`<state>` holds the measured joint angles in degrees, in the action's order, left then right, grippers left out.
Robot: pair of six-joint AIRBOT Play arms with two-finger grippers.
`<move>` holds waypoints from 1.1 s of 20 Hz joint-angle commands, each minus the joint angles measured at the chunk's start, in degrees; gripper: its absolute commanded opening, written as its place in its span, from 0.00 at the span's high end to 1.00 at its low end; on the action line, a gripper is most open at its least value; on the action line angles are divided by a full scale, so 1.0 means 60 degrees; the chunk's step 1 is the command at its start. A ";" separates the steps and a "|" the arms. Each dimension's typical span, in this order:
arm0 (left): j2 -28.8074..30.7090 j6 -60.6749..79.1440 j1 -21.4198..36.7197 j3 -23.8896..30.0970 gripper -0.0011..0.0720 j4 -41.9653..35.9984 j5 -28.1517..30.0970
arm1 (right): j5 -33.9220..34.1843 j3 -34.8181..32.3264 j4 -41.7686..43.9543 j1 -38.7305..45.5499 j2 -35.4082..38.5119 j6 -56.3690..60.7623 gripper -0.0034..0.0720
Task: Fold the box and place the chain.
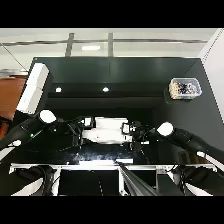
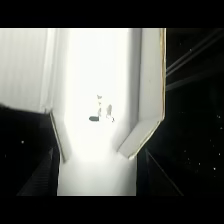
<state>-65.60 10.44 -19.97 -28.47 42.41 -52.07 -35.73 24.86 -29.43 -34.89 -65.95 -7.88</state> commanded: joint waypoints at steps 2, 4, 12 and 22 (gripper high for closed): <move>-0.0058 0.0084 -0.0364 0.0000 0.06 -0.0153 0.0459 | 0.0000 -0.0004 0.0004 0.0004 -0.0007 0.0004 0.26; -0.0055 0.0084 -0.0357 0.0000 0.34 -0.0153 0.0423 | 0.0000 0.0000 0.0004 0.0004 -0.0007 0.0004 0.26; -0.0040 0.0080 -0.0361 -0.0033 0.60 -0.0219 0.0047 | 0.0004 -0.0004 0.0004 0.0004 -0.0007 0.0004 0.26; -0.0062 0.0080 -0.0361 -0.0029 0.60 -0.1333 0.0339 | 0.0000 -0.0004 0.0004 0.0000 -0.0007 0.0004 0.26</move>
